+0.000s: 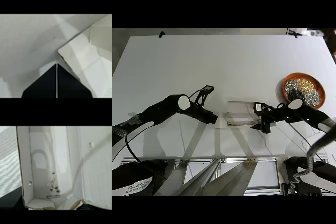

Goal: Fold the box and place the chain.

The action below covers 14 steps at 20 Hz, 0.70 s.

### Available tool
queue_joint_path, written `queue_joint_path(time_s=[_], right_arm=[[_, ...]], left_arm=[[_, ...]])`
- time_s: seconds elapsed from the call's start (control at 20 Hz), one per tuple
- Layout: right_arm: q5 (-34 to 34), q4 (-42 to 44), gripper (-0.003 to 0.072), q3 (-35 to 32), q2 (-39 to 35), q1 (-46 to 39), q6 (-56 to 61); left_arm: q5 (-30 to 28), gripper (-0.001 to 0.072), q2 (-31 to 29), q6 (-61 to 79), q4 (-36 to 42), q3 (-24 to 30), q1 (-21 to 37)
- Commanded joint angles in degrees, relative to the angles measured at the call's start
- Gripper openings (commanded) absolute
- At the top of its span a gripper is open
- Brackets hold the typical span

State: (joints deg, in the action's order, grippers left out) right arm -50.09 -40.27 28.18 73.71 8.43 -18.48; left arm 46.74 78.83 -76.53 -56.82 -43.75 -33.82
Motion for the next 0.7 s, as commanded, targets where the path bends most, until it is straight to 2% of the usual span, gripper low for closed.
queue_joint_path(time_s=[0.0,0.3,0.65], right_arm=[[-0.02,0.00,0.0414,0.00,0.02,0.02,0.02],[-0.02,0.00,0.0414,0.00,0.02,0.02,0.02],[-0.02,0.00,0.0414,0.00,0.02,0.02,0.02]], left_arm=[[-0.48,0.0008,0.81,2.01,2.38,0.04,-0.74],[0.26,0.0008,1.64,8.63,7.74,0.02,-2.60],[0.74,0.0007,-2.54,10.49,5.40,0.02,-2.03]])
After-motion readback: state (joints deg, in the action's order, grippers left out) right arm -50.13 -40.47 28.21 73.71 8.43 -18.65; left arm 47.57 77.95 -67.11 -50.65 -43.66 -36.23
